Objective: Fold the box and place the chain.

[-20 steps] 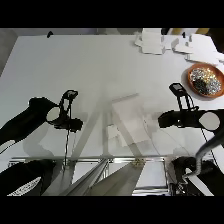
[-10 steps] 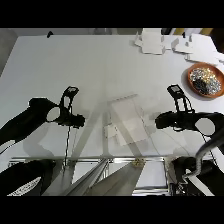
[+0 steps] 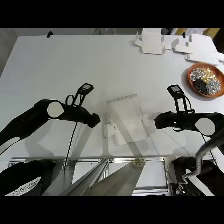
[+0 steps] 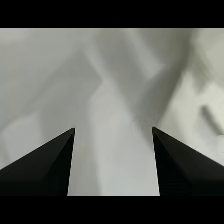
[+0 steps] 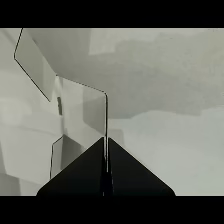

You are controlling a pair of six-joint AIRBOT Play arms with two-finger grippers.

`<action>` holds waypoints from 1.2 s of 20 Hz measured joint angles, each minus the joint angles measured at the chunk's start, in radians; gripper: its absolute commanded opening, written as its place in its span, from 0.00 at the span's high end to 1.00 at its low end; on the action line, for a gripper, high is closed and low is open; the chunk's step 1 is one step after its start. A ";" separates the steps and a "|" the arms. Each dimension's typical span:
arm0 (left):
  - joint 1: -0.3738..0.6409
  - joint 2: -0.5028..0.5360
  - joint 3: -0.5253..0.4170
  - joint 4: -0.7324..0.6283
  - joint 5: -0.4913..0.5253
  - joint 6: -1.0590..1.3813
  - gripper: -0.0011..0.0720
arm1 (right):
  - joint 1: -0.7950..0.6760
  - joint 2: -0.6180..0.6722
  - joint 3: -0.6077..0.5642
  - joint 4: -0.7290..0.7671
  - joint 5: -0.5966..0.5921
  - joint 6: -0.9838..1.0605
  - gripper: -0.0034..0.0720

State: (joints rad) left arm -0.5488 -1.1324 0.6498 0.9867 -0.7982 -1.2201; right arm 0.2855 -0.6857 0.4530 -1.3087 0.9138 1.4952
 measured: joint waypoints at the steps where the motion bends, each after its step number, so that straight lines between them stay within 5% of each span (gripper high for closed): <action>1: 0.002 -0.025 0.000 -0.109 0.016 0.131 0.20 | 0.000 0.000 0.000 0.002 0.003 0.000 0.93; 5: 0.042 -0.147 0.017 -0.425 0.021 0.500 0.19 | 0.000 0.000 0.000 0.006 0.020 0.000 0.93; 8: 0.105 -0.245 0.071 -0.585 -0.065 0.682 0.19 | 0.000 0.000 0.000 0.007 0.032 0.000 0.93; 16: 0.148 -0.481 0.223 -0.701 -0.304 0.820 0.21 | 0.000 0.000 0.000 0.008 0.040 0.000 0.93; 23: 0.088 -0.546 0.250 -0.713 -0.311 0.851 0.57 | 0.000 0.000 0.000 0.008 0.042 0.000 0.93; 24: 0.087 -0.547 0.251 -0.706 -0.309 0.851 0.69 | 0.000 0.000 0.000 0.008 0.043 -0.001 0.93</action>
State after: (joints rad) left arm -0.4622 -1.6794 0.9012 0.2802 -1.1076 -0.3687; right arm 0.2855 -0.6857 0.4530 -1.3010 0.9569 1.4944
